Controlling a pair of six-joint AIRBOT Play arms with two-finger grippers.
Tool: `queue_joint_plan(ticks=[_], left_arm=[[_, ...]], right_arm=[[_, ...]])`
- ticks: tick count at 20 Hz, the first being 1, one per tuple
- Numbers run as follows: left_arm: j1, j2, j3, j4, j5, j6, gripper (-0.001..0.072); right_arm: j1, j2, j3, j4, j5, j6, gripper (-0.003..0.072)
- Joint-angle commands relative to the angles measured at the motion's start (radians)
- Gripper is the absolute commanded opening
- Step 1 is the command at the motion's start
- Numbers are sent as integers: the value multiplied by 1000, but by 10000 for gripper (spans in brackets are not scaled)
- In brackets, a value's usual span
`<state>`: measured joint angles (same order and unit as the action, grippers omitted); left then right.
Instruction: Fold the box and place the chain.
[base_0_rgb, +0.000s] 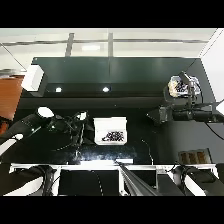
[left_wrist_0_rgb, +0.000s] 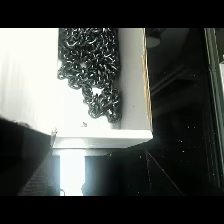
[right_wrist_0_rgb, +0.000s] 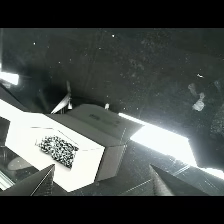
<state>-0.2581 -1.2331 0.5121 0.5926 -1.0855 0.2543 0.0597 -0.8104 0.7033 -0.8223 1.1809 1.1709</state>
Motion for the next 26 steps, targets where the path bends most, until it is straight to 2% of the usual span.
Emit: queue_joint_plan(ticks=[1, 17, 26], left_arm=[[-27, 0, -2, -6, 29, -47, 692], [-33, -4, -2, -10, 59, -64, 710], [-78, -4, -2, -10, 92, -64, 710]], right_arm=[[1, 1, 0, 0, 0, 0, 696], [1, 1, 0, 1, -1, 1, 696], [1, 1, 0, 1, -12, 1, 696]])
